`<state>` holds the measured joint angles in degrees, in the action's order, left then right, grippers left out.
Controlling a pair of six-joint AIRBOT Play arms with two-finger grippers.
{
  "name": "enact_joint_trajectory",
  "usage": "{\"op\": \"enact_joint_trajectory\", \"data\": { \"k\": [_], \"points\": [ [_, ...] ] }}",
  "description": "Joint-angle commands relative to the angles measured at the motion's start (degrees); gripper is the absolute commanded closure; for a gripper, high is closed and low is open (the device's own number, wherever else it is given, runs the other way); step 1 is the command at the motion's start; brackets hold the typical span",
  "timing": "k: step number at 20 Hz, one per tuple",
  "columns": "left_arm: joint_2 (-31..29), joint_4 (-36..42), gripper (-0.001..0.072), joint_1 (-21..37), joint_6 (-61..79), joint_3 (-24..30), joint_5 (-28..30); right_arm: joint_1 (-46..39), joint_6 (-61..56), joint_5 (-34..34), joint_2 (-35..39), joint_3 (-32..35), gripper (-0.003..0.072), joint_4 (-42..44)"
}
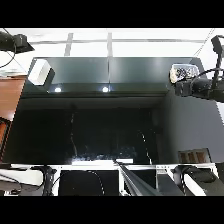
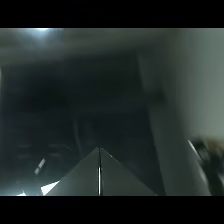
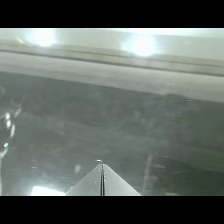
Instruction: Fold the box and place the chain.
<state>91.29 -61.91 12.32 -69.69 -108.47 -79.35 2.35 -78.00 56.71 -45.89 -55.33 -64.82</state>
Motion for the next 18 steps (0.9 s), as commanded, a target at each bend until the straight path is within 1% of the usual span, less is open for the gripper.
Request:
{"op": "enact_joint_trajectory", "data": {
  "k": [1, 2, 4, 5, 6, 7, 8, 9, 10, 12, 14, 18],
  "points": [
    [-11.58, -2.43, 0.0687, -5.92, 1.86, 11.52, -1.79, 0.04, 0.68, -1.99, -0.07, 1.70, 0.0677, -3.19],
    [-16.35, -4.17, 0.0687, -7.43, 1.97, 17.75, 3.10, 0.04, 1.44, -4.20, -0.07, 3.48, 0.0677, -3.19],
    [-26.58, -4.68, 0.0686, -8.24, 1.73, 31.95, 12.09, 0.04, 3.52, -8.37, -0.07, 7.74, 0.0677, -3.21],
    [-32.48, -4.68, 0.0686, -8.20, 1.73, 40.28, 16.17, 0.04, 4.07, -11.65, -0.07, 10.10, 0.0677, -3.19],
    [-37.70, -4.83, 0.0686, -8.20, 2.25, 47.76, 19.74, 0.04, 4.61, -15.67, -0.07, 11.93, 0.0677, -3.21],
    [-43.21, -6.03, 0.0685, -8.15, 2.86, 55.84, 26.40, 0.04, 4.63, -21.81, -0.09, 13.84, 0.0676, -3.15],
    [-47.65, -6.60, 0.0682, -7.82, 2.25, 62.23, 33.20, 0.04, 4.52, -27.80, -0.09, 15.45, 0.0676, -2.95],
    [-51.71, -5.44, 0.0681, -7.30, 1.99, 67.32, 38.25, 0.04, 4.55, -32.61, -0.09, 16.72, 0.0676, -2.99],
    [-54.77, -5.11, 0.0682, -6.93, 1.99, 70.40, 40.39, 0.02, 4.55, -34.51, -0.09, 17.35, 0.0675, -3.21],
    [-58.53, -4.92, 0.0681, -6.19, 1.73, 73.13, 39.19, 0.02, 4.57, -32.74, -0.09, 17.53, 0.0674, -4.59],
    [-59.82, -5.92, 0.0682, -6.05, 1.81, 73.48, 37.62, 0.04, 4.55, -29.51, -0.09, 17.53, 0.0674, -4.44],
    [-59.80, -6.03, 0.0681, -6.10, 1.75, 73.61, 37.73, 0.04, 4.57, -29.33, -0.09, 17.53, 0.0674, -4.44]
  ]
}}
